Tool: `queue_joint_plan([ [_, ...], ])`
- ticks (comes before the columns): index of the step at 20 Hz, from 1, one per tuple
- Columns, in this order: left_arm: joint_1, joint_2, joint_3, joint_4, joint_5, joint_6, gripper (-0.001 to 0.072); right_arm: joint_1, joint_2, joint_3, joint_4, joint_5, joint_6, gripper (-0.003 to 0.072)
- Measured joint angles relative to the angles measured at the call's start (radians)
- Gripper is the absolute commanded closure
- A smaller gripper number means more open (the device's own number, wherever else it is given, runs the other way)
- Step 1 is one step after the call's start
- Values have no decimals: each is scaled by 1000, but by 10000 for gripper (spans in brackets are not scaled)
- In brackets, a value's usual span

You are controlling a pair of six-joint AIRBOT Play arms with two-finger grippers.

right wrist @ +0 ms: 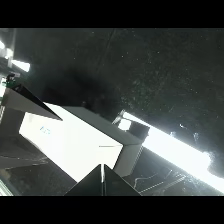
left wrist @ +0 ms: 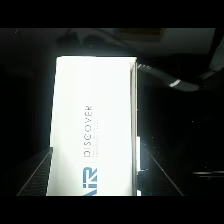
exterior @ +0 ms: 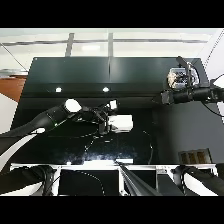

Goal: Fold the box and place the chain.

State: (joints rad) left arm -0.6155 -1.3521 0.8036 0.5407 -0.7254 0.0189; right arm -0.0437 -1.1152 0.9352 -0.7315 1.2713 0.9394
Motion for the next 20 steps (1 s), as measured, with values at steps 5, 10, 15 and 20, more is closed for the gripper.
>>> queue_joint_plan([
  [5,-1,-1,0,1,10,0,-4,0,0,0,0,0,0,664],
  [10,-1,1,0,2,17,0,-4,0,0,0,0,0,0,664],
  [15,-1,4,14,3,19,0,-3,0,0,0,0,0,0,664],
  [20,-1,4,18,2,-8,0,-2,0,0,0,0,0,0,664],
])
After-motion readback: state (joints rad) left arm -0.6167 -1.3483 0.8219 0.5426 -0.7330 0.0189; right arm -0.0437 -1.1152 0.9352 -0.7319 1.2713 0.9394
